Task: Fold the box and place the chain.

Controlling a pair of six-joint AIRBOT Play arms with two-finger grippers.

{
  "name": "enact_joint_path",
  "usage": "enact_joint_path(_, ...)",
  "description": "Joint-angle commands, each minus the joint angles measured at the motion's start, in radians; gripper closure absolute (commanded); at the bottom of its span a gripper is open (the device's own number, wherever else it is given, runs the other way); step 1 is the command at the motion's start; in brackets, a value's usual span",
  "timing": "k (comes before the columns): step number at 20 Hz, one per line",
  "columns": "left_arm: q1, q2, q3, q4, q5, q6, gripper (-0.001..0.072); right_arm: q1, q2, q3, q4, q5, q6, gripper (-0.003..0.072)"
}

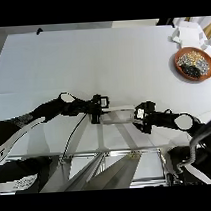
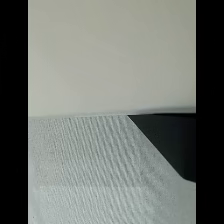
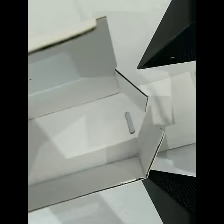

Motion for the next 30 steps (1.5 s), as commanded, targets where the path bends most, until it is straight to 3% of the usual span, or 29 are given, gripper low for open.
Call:
enact_joint_path(1, -0.001, 0.0, 0.001, 0.0, 0.0, 0.0, 0.0698, -0.026, -0.021, 0.004, 0.143, 0.035, -0.204, -0.0002)
enact_joint_path(8, -0.001, 0.0, 0.001, 0.0, -0.001, 0.0, 0.0698, -0.084, -0.123, 0.01, 0.233, 0.047, -0.308, -0.0002)
enact_joint_path(15, -0.001, 0.0, 0.001, 0.0, 0.0, 0.0, 0.0698, -0.115, -0.193, 0.025, 0.333, 0.132, -0.507, -0.0002)
enact_joint_path(23, -0.001, 0.0, 0.001, 0.0, 0.0, 0.0, 0.0698, -0.115, -0.367, 0.109, 0.35, 0.206, -0.533, 0.0006)
enact_joint_path(27, -0.001, 0.0, 0.001, 0.0, 0.0, 0.0, 0.0698, -0.115, -0.395, 0.109, 0.351, 0.197, -0.539, 0.0057)
enact_joint_path(30, -0.001, 0.0, 0.001, 0.0, 0.0, 0.0, 0.0698, -0.115, -0.395, 0.109, 0.351, 0.195, -0.545, 0.0259)
